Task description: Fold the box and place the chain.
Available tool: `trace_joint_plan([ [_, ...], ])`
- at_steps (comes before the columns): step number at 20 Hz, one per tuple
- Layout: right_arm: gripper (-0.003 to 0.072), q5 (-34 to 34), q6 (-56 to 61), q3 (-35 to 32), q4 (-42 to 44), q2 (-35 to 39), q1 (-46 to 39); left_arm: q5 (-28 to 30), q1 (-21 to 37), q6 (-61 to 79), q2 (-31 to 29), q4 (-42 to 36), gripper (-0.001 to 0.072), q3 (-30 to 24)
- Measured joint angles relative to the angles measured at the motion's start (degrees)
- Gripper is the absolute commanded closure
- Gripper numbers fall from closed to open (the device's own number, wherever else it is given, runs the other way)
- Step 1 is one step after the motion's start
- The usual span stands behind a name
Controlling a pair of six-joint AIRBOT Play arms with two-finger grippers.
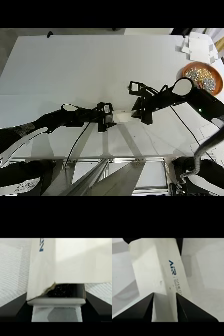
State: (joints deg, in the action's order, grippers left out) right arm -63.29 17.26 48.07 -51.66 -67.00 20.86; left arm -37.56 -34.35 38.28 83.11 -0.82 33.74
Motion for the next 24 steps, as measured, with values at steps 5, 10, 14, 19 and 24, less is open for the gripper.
trace_joint_plan([
  [5, 0.0368, 2.8, 0.0, -0.48, -1.05, 0.26, 1.77, 0.02, 0.0, 0.0, 0.0, 0.0, 0.05, 0.0],
  [10, 0.0419, 7.04, 0.09, -0.57, -2.89, 0.37, 3.23, 0.15, 0.0, -0.07, 0.0, -0.02, 0.05, 0.0],
  [14, 0.0468, 8.09, 0.26, -0.63, -3.63, 0.37, 3.58, 0.15, 0.0, -0.09, 0.0, -0.02, 0.05, 0.0],
  [19, 0.0468, 8.39, 0.48, -1.09, -3.87, 0.37, 3.65, 0.09, 0.02, -0.07, 0.0, -0.04, 0.05, 0.0],
  [24, 0.0469, 8.39, 0.68, -1.84, -3.82, 0.37, 3.65, 0.0, 0.0, -0.02, 0.0, -0.04, 0.05, 0.0],
])
